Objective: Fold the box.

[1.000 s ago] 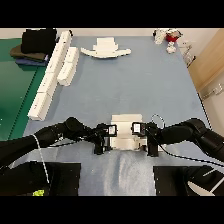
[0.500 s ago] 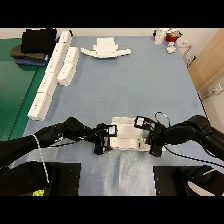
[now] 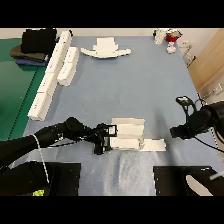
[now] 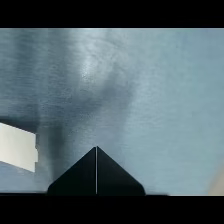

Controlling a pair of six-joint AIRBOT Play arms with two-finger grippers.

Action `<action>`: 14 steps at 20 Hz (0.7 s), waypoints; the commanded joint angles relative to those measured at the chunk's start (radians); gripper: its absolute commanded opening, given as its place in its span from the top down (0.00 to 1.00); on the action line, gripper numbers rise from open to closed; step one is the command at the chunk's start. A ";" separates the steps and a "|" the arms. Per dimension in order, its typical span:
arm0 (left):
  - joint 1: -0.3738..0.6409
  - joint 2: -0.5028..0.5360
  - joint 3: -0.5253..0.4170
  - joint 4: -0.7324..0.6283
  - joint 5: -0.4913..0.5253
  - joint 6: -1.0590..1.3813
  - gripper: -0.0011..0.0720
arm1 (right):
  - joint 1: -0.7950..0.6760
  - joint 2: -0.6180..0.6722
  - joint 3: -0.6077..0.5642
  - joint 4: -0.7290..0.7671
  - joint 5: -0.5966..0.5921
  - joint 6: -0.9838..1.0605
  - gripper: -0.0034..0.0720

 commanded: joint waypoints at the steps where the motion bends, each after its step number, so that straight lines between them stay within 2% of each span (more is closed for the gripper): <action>1: 0.000 0.000 0.000 0.000 0.000 0.000 0.42 | -0.325 -0.125 0.005 0.356 0.014 -0.091 0.95; 4: 0.000 0.000 0.000 0.000 0.000 0.000 0.42 | -0.453 -0.231 0.004 0.515 0.008 -0.165 0.95; 8: 0.000 0.000 0.000 0.000 0.000 0.000 0.42 | -0.443 -0.283 -0.028 0.569 0.000 -0.194 0.95; 14: 0.000 0.000 0.000 0.000 0.000 0.000 0.42 | -0.442 -0.284 -0.114 0.597 -0.006 -0.198 0.95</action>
